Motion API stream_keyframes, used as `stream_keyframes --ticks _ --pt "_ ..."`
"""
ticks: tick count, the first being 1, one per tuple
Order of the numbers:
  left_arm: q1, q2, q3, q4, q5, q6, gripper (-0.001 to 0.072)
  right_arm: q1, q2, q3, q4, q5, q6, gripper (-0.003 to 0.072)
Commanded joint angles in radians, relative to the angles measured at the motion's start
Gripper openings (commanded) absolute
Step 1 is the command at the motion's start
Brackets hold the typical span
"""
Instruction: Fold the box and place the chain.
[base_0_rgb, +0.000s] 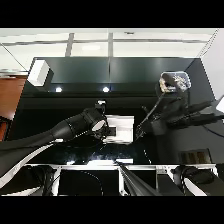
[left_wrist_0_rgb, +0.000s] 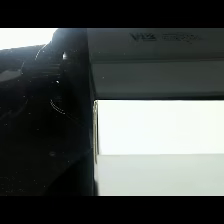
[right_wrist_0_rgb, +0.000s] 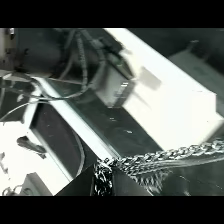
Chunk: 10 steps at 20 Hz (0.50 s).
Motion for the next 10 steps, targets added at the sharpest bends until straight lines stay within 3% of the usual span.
stream_keyframes --ticks 1,5,10 --pt "0.000 0.000 0.000 0.001 0.000 0.000 0.0033 0.108 -0.037 -0.050 0.060 -0.159 0.002 0.0007" --pt "0.000 0.000 0.000 0.000 0.000 0.000 0.0033 0.137 -0.114 -0.050 0.057 -0.272 0.003 0.0007" --pt "0.000 0.000 0.000 0.000 0.000 0.000 0.0032 0.137 -0.121 -0.049 0.079 -0.254 0.002 0.0007"
